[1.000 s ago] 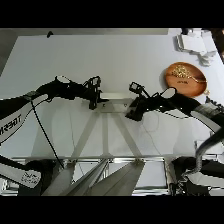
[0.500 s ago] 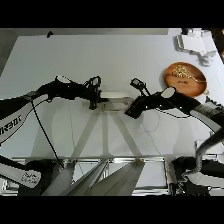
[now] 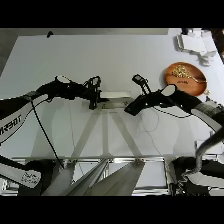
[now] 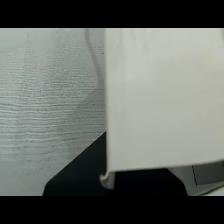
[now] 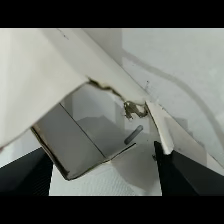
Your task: Fold the box and place the chain.
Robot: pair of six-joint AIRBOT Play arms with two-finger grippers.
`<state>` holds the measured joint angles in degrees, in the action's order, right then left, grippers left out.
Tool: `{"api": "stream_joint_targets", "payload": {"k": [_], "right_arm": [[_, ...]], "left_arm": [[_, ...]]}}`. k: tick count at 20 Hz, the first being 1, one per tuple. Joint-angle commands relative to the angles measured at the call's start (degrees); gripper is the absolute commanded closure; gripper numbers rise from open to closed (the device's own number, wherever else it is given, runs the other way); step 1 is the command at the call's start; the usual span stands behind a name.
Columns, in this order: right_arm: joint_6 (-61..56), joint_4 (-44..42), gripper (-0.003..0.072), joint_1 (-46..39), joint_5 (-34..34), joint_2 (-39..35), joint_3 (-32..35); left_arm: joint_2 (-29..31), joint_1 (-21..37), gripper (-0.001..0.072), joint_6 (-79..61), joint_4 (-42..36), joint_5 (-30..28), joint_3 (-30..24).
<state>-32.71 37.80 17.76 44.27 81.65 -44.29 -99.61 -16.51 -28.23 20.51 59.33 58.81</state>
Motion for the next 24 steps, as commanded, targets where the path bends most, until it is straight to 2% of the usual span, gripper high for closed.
{"api": "stream_joint_targets", "payload": {"k": [1, 6, 19, 22, 24], "right_arm": [[-2.1, 2.4, -0.0006, 0.0, 0.1, -0.6, -0.1], [-7.6, 8.3, -0.0006, 0.0, 1.7, -1.2, -0.1], [-9.2, 11.5, -0.0008, -0.9, 0.2, -1.2, -3.5], [-3.1, 11.2, -0.0007, -0.9, -0.2, -1.2, -3.5], [5.1, 9.6, -0.0002, -0.9, -0.1, -1.2, -3.5]], "left_arm": [[0.0, 0.0, 0.0701, 0.0, 0.0, 0.0, 0.0], [0.0, 0.0, 0.0701, 0.0, 0.0, 0.0, 0.0], [0.0, 0.0, 0.0701, 0.0, 0.0, 0.0, 0.0], [0.0, 0.0, 0.0701, 0.0, 0.0, 0.0, 0.0], [0.0, 0.0, 0.0701, 0.0, 0.0, 0.0, 0.0]]}}
